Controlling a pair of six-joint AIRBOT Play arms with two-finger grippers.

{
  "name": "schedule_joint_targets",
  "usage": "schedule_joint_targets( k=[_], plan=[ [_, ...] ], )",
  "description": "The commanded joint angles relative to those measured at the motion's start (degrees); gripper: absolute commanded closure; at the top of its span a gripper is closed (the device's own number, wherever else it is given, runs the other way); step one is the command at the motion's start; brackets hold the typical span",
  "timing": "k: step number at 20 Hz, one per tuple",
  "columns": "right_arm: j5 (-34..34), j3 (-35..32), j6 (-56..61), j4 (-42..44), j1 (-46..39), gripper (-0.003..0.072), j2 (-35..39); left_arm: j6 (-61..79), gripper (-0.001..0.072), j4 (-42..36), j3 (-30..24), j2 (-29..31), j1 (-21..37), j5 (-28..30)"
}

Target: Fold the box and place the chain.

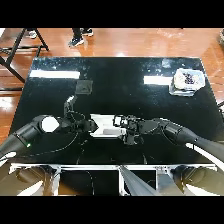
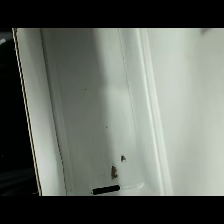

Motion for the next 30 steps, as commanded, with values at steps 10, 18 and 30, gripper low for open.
schedule_joint_targets(
  k=[10,18,30],
  plan=[
    [0.02,0.0,0.04,0.02,0.0,0.045,-0.02,-24.35,0.0084,26.43,6.32,-2.95,-11.45,-5.4],
    [0.0,0.0,0.02,0.0,0.0,0.045,-0.02,-26.84,0.0141,27.54,14.43,-12.44,-13.31,-13.64],
    [0.0,0.0,0.02,0.02,0.0,0.045,-0.02,-29.75,0.0257,31.5,19.02,-17.73,-15.28,-17.66]
  ],
)
